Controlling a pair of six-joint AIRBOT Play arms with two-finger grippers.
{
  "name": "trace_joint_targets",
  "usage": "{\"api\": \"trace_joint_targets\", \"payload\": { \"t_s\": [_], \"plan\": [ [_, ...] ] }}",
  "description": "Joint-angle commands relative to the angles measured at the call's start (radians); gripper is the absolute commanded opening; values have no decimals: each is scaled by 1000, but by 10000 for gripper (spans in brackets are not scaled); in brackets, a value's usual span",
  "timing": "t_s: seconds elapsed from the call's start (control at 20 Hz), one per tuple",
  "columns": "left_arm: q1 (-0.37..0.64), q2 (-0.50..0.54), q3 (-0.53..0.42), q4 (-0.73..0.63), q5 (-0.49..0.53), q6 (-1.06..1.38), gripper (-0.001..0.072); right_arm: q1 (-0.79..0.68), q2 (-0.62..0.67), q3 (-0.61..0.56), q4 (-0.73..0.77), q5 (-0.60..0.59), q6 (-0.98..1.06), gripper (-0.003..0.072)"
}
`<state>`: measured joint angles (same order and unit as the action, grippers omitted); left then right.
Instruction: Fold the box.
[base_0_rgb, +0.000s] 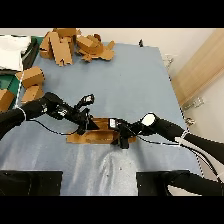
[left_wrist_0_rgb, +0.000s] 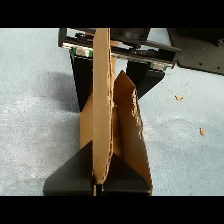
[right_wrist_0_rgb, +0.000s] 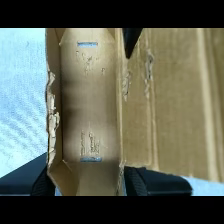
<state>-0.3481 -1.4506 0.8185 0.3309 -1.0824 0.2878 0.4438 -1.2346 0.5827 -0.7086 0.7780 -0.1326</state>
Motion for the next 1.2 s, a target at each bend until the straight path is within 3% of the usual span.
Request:
{"api": "trace_joint_targets", "payload": {
  "t_s": [0.0, 0.05, 0.1, 1.15],
  "plan": [
    [0, 0, 1, -2, -2, 0, 16, 1, 0, 0, -6, -1, 0, 512],
    [-1, 0, 1, -2, 0, 0, 16, 1, 0, 0, -9, -1, 1, 503],
    [0, 0, 1, -2, 2, 0, 16, 1, 0, 0, -16, 0, 1, 406],
    [0, 0, 1, -2, 66, -27, 16, 1, 0, 0, -17, 0, 1, 411]
  ]
}}
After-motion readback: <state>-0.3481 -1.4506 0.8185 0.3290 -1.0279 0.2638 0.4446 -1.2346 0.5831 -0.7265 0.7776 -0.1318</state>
